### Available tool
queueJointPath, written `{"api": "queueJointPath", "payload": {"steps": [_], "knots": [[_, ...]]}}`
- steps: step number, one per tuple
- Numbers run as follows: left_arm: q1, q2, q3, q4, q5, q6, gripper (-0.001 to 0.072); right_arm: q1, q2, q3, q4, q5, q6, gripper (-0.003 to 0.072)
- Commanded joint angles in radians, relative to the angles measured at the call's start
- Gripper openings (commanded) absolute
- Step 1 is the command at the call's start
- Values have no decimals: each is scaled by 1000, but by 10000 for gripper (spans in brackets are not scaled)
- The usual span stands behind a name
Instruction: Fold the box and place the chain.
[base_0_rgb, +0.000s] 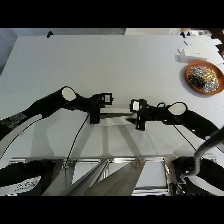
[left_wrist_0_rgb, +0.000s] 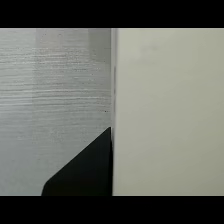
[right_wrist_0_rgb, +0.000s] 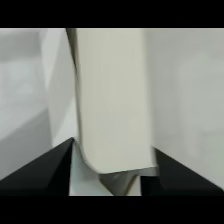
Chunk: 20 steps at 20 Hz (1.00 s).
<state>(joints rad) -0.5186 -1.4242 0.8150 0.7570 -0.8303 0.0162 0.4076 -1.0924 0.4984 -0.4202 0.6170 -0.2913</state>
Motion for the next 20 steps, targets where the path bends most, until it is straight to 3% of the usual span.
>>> {"api": "queueJointPath", "payload": {"steps": [1, 4, 11, 20], "knots": [[0, 0, 0, 0, -12, 2, 9, 0, 148, 0, -3, -127, -1, 319], [0, 0, 0, 0, -12, 2, 9, 0, 178, 0, -5, -208, 10, 319], [0, 0, 0, 0, -11, 2, 9, 0, 178, 0, -13, -209, 33, 319], [0, 0, 0, 0, -12, 2, 9, 0, 178, 0, -51, -69, 32, 319]]}}
